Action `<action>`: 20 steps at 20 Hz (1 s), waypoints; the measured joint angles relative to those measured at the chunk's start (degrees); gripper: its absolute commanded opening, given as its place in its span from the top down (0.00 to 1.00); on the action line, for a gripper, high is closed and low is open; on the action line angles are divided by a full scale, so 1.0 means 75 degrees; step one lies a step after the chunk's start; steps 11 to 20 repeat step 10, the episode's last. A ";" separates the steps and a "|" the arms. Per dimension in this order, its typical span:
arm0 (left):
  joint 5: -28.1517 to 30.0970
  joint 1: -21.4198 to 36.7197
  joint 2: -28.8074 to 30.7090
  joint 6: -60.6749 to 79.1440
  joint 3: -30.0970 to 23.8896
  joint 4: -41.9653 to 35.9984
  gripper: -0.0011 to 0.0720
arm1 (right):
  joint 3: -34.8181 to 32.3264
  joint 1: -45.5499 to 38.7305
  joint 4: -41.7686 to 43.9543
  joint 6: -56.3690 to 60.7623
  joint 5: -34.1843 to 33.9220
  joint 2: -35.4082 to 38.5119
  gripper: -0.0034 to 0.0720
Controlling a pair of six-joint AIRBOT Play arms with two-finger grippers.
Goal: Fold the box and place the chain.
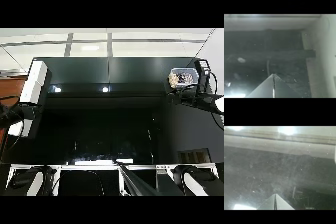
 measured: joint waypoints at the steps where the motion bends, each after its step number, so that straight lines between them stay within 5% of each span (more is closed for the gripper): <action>1: 0.0047 -0.0009 0.0085 -0.0023 -0.0052 0.0044 0.95 | 0.0000 0.0000 -0.0023 0.0000 -0.0003 -0.0003 0.93; 20: 0.0157 -0.0015 0.0294 -0.0052 -0.0195 0.0166 0.95 | 0.0000 0.0000 -0.0073 0.0020 -0.0009 -0.0003 0.93</action>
